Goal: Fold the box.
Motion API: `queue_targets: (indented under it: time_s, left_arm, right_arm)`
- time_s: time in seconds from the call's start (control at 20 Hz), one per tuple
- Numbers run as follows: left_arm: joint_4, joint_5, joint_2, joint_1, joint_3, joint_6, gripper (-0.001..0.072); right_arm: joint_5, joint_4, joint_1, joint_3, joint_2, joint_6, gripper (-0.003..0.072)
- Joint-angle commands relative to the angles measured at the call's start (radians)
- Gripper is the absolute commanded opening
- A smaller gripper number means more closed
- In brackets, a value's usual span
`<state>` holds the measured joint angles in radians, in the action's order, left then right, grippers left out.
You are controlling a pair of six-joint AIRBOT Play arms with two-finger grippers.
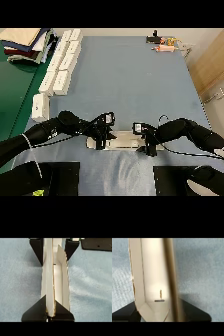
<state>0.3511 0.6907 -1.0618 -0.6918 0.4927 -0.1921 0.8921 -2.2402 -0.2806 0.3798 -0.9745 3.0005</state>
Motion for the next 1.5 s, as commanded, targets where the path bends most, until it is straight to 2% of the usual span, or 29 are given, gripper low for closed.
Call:
queue_targets:
  time_s: [0.0,0.05,0.1,0.15,0.2,0.35,0.45,0.55,0.7,0.75,0.8,0.85,0.95,1.1,1.2,1.45]
  left_arm:
    - [-0.007,-0.007,0.000,0.000,0.000,0.036,0.0015]
    - [-0.006,-0.009,0.002,0.001,0.000,0.036,0.0017]
    - [-0.007,-0.011,0.004,0.002,0.000,0.036,0.0199]
    - [-0.012,-0.016,0.004,0.002,0.000,0.046,0.0476]
    - [-0.013,-0.027,0.005,0.002,0.000,0.089,0.0548]
    - [-0.001,-0.025,0.038,0.018,0.000,0.163,0.0548]
    - [0.066,-0.017,0.110,0.042,0.000,0.274,0.0548]
    - [0.209,0.060,0.200,0.074,0.000,0.455,0.0547]
    - [0.400,0.231,0.345,0.110,0.000,0.737,0.0530]
    - [0.416,0.279,0.389,0.113,0.000,0.803,0.0341]
    - [0.417,0.328,0.431,0.113,0.000,0.841,0.0039]
    - [0.412,0.362,0.458,0.109,-0.001,0.868,0.0012]
    - [0.385,0.378,0.470,0.081,0.000,1.051,0.0012]
    - [0.274,0.269,0.396,0.005,0.018,1.108,0.0012]
    - [0.220,0.215,0.280,-0.007,0.073,1.107,0.0012]
    - [0.228,0.210,-0.047,0.059,0.294,1.101,0.0012]
  right_arm:
    - [0.002,0.000,-0.001,-0.001,-0.001,0.000,0.0514]
    - [0.002,0.000,-0.001,-0.001,-0.001,0.000,0.0514]
    - [0.002,0.000,-0.001,-0.001,-0.001,0.000,0.0514]
    - [0.002,0.000,-0.001,-0.001,-0.001,0.000,0.0514]
    - [0.002,0.000,-0.001,-0.001,-0.001,0.000,0.0514]
    - [0.002,0.000,-0.001,-0.001,-0.001,0.000,0.0514]
    - [0.002,0.000,-0.001,-0.001,-0.001,0.000,0.0514]
    - [0.002,0.000,-0.001,-0.001,-0.001,0.000,0.0514]
    - [0.002,0.000,-0.001,-0.001,-0.001,0.000,0.0514]
    - [0.002,0.000,-0.001,-0.001,-0.001,0.000,0.0514]
    - [0.002,0.000,-0.001,-0.001,-0.001,0.000,0.0514]
    - [0.002,0.000,-0.001,-0.001,-0.001,0.000,0.0514]
    - [0.002,0.000,-0.001,-0.001,-0.001,0.000,0.0514]
    - [0.002,0.000,-0.001,-0.001,-0.001,0.000,0.0514]
    - [0.002,0.000,-0.001,-0.001,-0.001,0.000,0.0514]
    - [0.002,0.000,-0.001,-0.001,-0.001,0.000,0.0514]
